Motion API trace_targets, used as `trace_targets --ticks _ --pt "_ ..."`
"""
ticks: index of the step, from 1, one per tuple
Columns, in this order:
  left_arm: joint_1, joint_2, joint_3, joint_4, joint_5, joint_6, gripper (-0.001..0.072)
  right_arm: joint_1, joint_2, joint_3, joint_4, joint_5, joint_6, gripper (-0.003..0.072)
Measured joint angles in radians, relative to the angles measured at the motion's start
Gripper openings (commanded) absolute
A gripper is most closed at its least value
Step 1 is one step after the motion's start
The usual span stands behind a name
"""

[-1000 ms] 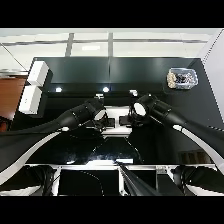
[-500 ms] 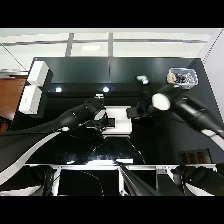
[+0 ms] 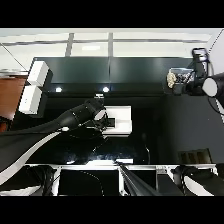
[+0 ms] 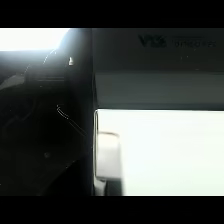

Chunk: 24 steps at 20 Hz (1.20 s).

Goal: Fold the box and place the chain.

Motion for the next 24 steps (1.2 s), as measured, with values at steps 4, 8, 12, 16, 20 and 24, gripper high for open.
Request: trace_targets --ticks 4,8,12,16,20,24 --pt "0.000 0.000 0.000 0.000 -0.005 0.000 0.0028 -0.138 -0.097 0.029 0.024 -0.134 -0.025 0.0720" --pt "0.000 0.000 0.000 0.000 -0.007 0.001 0.0028 -0.217 -0.264 0.185 0.079 -0.165 -0.028 0.0720" --pt "0.000 0.000 0.000 0.000 -0.013 0.001 0.0028 -0.275 -0.456 0.400 0.167 -0.097 -0.013 0.0720" --pt "0.000 0.000 0.000 0.000 -0.013 0.000 0.0028 -0.314 -0.612 0.569 0.200 0.015 0.024 0.0682" --pt "0.000 0.000 0.000 0.000 -0.015 0.000 0.0028 -0.341 -0.704 0.657 0.210 0.059 0.077 0.0620" --pt "0.000 0.000 0.000 -0.002 -0.032 0.000 0.0028 -0.354 -0.761 0.686 0.212 0.063 0.097 0.0621"
